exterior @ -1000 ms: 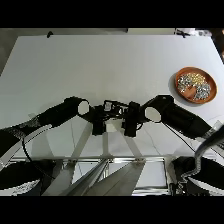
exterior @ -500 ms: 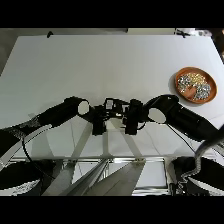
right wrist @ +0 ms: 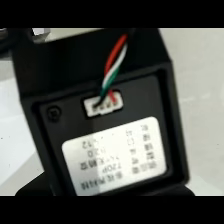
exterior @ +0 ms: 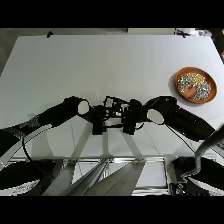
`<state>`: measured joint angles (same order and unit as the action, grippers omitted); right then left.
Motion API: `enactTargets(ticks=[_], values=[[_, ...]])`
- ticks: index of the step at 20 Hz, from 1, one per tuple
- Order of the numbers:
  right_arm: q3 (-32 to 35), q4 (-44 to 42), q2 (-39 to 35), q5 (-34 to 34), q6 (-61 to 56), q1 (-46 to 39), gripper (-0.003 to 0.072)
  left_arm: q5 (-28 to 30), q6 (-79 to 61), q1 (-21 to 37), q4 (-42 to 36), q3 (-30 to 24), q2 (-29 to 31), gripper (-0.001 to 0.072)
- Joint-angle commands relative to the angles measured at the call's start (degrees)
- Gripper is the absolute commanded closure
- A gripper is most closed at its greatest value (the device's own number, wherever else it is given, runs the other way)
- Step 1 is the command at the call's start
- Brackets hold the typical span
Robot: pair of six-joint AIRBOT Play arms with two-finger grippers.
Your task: Fold the box and place the chain.
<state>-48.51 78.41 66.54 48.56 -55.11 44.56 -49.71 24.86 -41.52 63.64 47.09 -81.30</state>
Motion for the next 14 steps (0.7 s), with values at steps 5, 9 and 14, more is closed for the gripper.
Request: enactTargets(ticks=[5,9,14], values=[[0.81,0.26,0.61,-3.06,-2.03,0.00,0.0525,-0.02,-0.15,-0.02,0.07,-0.02,0.02,0.0499],[1.27,-1.97,0.59,-2.80,-2.12,0.02,0.0523,-0.02,-0.15,-0.02,0.07,-0.02,0.02,0.0499],[1.25,-6.62,0.48,-1.77,-3.19,0.02,0.0522,-0.02,-0.17,-0.02,0.09,-0.02,0.02,0.0499]])
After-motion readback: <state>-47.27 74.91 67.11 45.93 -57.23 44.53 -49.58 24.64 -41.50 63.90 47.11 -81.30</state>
